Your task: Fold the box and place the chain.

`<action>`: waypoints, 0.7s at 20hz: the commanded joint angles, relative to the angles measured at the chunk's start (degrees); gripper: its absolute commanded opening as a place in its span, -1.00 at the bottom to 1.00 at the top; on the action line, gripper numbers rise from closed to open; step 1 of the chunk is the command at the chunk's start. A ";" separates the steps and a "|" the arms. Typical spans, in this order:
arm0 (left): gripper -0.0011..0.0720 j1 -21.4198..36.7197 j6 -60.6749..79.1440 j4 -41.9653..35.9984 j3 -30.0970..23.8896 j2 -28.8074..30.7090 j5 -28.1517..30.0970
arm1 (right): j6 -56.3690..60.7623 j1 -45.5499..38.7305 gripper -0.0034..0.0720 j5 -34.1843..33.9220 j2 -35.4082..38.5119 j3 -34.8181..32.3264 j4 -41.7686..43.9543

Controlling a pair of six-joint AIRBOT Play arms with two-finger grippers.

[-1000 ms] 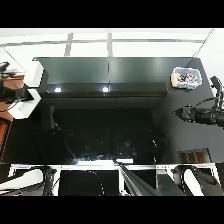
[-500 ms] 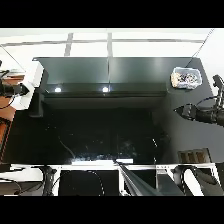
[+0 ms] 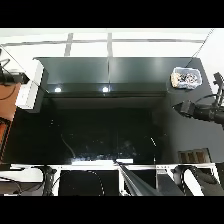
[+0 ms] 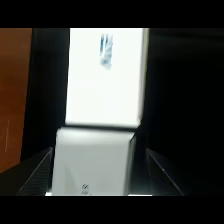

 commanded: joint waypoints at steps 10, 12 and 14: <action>-0.90 -23.56 -7.30 -7.91 -19.34 26.23 0.35 | 2.93 29.09 -0.88 -27.82 -14.03 0.02 -18.21; -0.90 -27.82 -7.17 -6.75 -33.38 34.25 9.03 | 2.93 28.22 -0.88 -29.44 -14.32 0.02 -22.47; -0.90 -29.27 -7.17 -3.93 -41.79 39.10 10.73 | 2.86 27.43 -0.88 -31.36 -14.32 0.02 -22.67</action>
